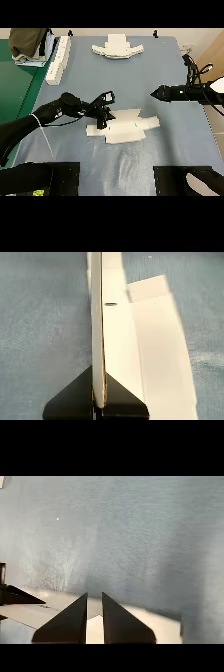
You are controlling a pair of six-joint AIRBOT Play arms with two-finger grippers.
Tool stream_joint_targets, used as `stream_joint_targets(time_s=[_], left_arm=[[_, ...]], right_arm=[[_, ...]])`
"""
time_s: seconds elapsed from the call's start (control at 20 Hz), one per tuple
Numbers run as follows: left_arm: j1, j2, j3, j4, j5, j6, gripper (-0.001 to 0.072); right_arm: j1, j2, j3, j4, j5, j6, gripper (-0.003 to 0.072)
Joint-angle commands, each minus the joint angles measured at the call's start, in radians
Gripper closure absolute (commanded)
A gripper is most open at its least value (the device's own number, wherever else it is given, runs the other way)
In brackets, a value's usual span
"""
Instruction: Fold the box.
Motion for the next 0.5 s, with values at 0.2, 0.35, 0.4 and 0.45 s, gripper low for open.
stream_joint_targets(time_s=[0.2, 0.35, 0.4, 0.45], left_arm=[[-0.007, -0.011, -0.023, -0.010, 0.034, 0.047, 0.0697], [-0.007, -0.011, -0.025, -0.006, -0.010, 0.047, 0.0697], [-0.007, -0.011, -0.025, -0.006, -0.027, 0.046, 0.0696], [-0.007, -0.011, -0.025, -0.004, -0.049, 0.046, 0.0696]], right_arm=[[0.047, -0.021, -0.003, -0.003, -0.040, 0.005, 0.0546], [0.053, -0.021, -0.003, -0.003, -0.042, 0.005, 0.0546], [0.053, -0.021, -0.003, -0.003, -0.042, 0.005, 0.0546], [0.053, -0.021, -0.003, -0.003, -0.042, 0.005, 0.0546]])
